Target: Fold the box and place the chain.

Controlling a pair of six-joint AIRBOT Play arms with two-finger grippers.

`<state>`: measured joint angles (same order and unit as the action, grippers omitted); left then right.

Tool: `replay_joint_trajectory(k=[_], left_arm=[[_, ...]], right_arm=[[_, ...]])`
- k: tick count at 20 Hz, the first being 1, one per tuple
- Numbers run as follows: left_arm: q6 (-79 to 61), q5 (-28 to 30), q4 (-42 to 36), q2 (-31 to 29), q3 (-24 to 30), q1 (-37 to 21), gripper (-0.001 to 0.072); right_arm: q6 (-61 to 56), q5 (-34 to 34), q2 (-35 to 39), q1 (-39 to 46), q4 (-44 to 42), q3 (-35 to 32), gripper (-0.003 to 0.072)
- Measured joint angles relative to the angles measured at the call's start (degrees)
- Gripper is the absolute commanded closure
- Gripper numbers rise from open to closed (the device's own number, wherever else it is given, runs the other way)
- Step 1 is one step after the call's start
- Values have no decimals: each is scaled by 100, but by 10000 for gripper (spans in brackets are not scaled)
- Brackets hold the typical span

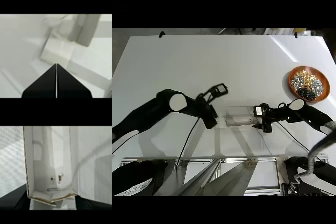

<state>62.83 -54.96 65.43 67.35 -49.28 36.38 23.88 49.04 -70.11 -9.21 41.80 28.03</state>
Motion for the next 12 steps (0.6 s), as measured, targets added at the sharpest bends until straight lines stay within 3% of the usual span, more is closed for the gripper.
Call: replay_joint_trajectory(k=[6,12], left_arm=[[2153,111,278,70,579,-621,707],[2308,529,-850,752,789,-697,707]], right_arm=[[0,0,-2,2,-2,0,280],[0,0,-2,2,-2,0,280]])
